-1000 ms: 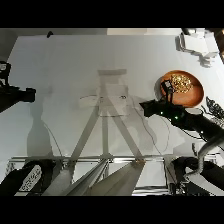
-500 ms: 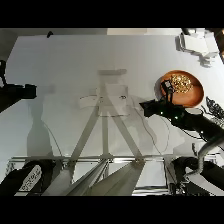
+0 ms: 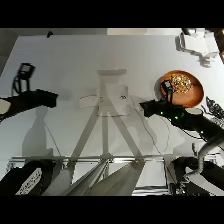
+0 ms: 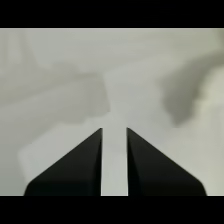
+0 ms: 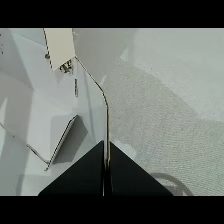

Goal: Fold the box and place the chain.

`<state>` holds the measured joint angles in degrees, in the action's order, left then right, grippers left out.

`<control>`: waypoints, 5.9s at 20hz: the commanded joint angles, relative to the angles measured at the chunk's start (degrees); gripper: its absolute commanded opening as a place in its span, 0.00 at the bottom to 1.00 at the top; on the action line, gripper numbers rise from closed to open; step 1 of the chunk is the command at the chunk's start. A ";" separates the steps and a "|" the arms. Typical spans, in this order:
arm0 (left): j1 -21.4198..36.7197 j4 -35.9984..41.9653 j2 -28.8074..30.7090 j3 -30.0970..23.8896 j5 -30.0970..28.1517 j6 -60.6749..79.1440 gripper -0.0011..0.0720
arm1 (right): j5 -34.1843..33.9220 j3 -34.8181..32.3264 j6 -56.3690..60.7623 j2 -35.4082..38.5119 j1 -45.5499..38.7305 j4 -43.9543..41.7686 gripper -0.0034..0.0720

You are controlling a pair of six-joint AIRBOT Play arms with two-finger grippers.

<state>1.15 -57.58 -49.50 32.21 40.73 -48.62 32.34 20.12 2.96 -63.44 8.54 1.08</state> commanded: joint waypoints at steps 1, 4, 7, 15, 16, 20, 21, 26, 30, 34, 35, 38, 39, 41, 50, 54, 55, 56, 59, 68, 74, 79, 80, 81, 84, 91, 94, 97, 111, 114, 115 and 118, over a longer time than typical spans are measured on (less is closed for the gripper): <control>-10.12 0.52 0.02 0.02 -2.49 4.74 0.23 | -0.02 0.00 0.02 -0.02 0.07 0.00 0.06; -17.18 0.48 0.02 0.02 -8.20 4.70 0.27 | 0.00 0.00 0.02 -0.02 0.07 0.00 0.06; -20.28 -1.73 -0.98 0.35 -8.68 4.72 0.34 | -0.02 0.00 0.04 -0.02 0.07 0.00 0.06; -17.35 -1.14 -18.99 26.27 10.56 4.70 0.80 | -0.02 0.00 0.02 -0.02 0.07 0.02 0.06; -16.15 -1.11 -22.14 30.34 14.43 4.74 0.81 | -0.02 0.00 0.02 -0.02 0.07 0.02 0.06; -11.02 7.98 -34.69 41.68 26.18 8.59 0.92 | -0.02 0.00 0.02 -0.02 0.07 0.02 0.06; -10.38 10.64 -37.22 42.84 26.86 10.80 0.98 | -0.02 0.00 0.02 -0.02 0.07 0.02 0.06; -10.45 21.18 -46.25 44.50 25.90 18.82 0.97 | -0.02 0.00 0.02 -0.02 0.07 0.02 0.06; -10.82 27.43 -52.00 46.34 25.27 20.26 0.97 | -0.02 0.00 0.02 -0.02 0.07 0.04 0.06; -12.33 26.27 -54.51 47.04 24.39 23.17 0.97 | -0.02 0.00 0.02 -0.02 0.07 0.07 0.06; -13.00 25.49 -54.66 47.04 24.46 24.65 0.97 | -0.02 0.00 0.02 -0.02 0.07 0.07 0.06; -14.99 23.12 -54.66 47.04 24.74 29.46 0.97 | -0.02 0.00 0.02 -0.02 0.07 0.07 0.06; -15.54 23.21 -54.66 47.04 25.16 30.64 0.97 | -0.02 0.00 0.02 -0.02 0.07 0.07 0.06; -16.28 23.19 -54.66 47.04 26.67 33.81 0.97 | -0.02 0.00 0.02 -0.02 0.07 0.07 0.06; -16.72 23.04 -54.73 47.04 29.22 36.92 0.20 | -0.02 0.00 0.02 -0.02 0.07 0.07 0.06; -16.59 23.02 -54.73 47.04 29.40 37.40 0.03 | -0.02 0.00 0.02 -0.02 0.07 0.07 0.06; -16.57 23.04 -54.73 47.04 29.38 37.92 0.03 | -0.02 0.00 0.02 -0.02 0.07 0.07 0.06; -16.55 23.02 -54.73 47.04 29.33 38.36 0.03 | -0.02 0.00 0.02 -0.02 0.07 0.07 0.06; -16.55 23.06 -54.71 47.04 29.35 38.29 0.03 | -0.02 0.00 0.02 -0.02 0.07 0.07 0.06; -16.57 23.23 -54.71 47.04 29.35 38.16 0.04 | -0.02 0.00 0.02 -0.02 0.07 0.07 0.06; -16.61 23.26 -54.71 47.04 29.40 38.14 0.04 | -0.02 0.00 0.02 -0.02 0.07 0.04 0.06; -16.61 23.26 -54.71 47.04 29.40 38.14 0.04 | 0.02 0.00 0.04 -0.02 0.07 0.00 0.06; -16.61 23.26 -54.71 47.04 29.40 38.14 0.03 | 0.00 0.00 0.04 -0.02 0.07 0.00 0.06; -16.59 23.23 -54.71 47.04 29.29 38.21 0.03 | 0.00 0.00 0.04 0.00 0.07 0.00 0.06; -16.46 22.27 -53.79 47.04 28.94 38.58 0.03 | 0.04 0.11 0.11 0.96 0.02 0.00 0.40; -15.50 14.21 -41.27 46.88 37.22 42.21 0.01 | -0.33 0.11 0.15 13.42 0.02 0.04 0.49; -16.79 14.23 -38.88 43.91 38.84 41.97 0.01 | -1.44 0.11 0.15 17.99 0.02 0.24 0.49; -18.40 21.44 -38.77 36.89 31.71 43.41 0.01 | -2.32 0.11 0.15 19.39 0.02 0.26 0.49; -19.04 19.67 -44.04 32.22 25.81 64.61 0.02 | -8.68 0.11 0.13 19.39 0.02 0.46 0.49; -19.04 22.62 -45.20 32.22 22.56 65.37 0.02 | -9.11 0.11 0.15 19.39 0.02 0.42 0.49; -19.04 25.09 -45.99 32.22 21.88 65.64 0.02 | -9.07 0.11 0.15 19.39 0.02 0.42 0.49; -19.08 30.12 -48.17 32.22 21.20 67.71 0.02 | -9.09 0.11 0.15 19.39 0.02 0.42 0.49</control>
<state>-17.89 -32.14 -96.01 64.45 63.46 17.28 23.57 20.16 3.11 -44.10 8.56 1.52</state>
